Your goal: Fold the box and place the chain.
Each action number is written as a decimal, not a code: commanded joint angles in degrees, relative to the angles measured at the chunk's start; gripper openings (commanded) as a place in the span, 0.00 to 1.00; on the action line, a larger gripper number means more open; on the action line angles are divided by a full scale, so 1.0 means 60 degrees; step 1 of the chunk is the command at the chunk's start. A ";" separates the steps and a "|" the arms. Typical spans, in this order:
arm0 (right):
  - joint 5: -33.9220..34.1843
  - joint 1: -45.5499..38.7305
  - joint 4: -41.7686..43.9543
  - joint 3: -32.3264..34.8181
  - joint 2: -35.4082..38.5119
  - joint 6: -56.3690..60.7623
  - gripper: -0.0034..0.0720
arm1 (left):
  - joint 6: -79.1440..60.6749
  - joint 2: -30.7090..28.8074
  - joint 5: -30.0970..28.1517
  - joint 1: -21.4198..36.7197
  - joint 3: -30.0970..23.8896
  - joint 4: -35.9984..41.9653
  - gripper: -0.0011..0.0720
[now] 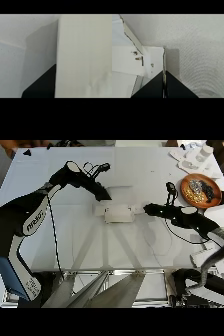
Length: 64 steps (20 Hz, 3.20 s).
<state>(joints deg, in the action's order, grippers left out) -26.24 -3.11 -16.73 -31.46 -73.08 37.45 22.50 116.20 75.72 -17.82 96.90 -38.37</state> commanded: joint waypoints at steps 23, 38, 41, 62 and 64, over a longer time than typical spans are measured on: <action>-0.0313 0.0011 0.0397 0.0004 -0.0004 0.0029 0.06 | -0.0284 0.0007 -0.0080 -0.0040 0.0007 0.0018 0.03; -0.1621 0.0000 0.0342 -0.0007 0.3348 0.0044 0.51 | 0.2058 -0.3228 0.1311 0.0004 0.0000 -0.2335 0.01; -0.0987 0.0000 -0.0452 -0.0007 0.4634 0.0739 0.51 | 0.2058 -0.4466 0.1337 0.0004 -0.0200 -0.2280 0.00; 0.0532 0.0004 -0.7504 -0.0007 0.6047 0.4251 0.49 | -0.4656 -0.3016 -0.2816 -0.0645 -0.5555 0.1530 0.01; 0.0532 0.0004 -0.7504 -0.0007 0.6047 0.4251 0.49 | -0.4969 -0.2827 -0.2783 -0.0645 -0.5555 0.1443 0.01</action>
<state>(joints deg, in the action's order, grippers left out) -23.16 -3.09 -61.01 -31.44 -36.84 62.83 -3.97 97.03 59.29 -21.65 63.64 -30.20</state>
